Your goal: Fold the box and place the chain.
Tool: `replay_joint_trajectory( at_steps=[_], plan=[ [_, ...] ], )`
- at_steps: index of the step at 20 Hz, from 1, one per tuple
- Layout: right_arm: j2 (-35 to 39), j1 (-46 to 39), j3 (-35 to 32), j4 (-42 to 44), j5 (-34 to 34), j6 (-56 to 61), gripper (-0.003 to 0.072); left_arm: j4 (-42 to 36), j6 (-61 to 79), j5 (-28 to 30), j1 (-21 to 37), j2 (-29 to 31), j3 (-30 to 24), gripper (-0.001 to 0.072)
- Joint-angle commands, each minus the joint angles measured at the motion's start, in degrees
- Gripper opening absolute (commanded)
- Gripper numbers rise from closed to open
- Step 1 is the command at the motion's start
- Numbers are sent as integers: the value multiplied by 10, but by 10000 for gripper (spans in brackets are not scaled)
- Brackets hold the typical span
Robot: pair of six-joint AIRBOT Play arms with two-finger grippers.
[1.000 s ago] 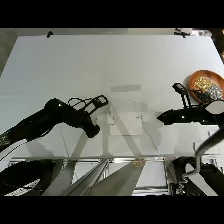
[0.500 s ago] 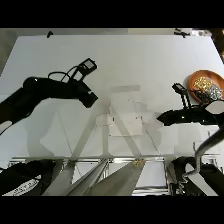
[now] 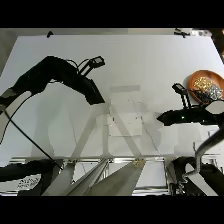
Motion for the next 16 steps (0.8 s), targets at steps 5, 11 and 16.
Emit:
replay_joint_trajectory(
  at_steps=[5,11,16],
  plan=[
    [0,1,0,0,5,0,14,-47,14,-64,-12,-81,8,713],
    [0,0,0,0,9,0,14,-80,38,-40,-19,-82,8,709],
    [0,1,0,0,9,0,14,-123,59,-21,-19,-87,8,709]
  ],
)
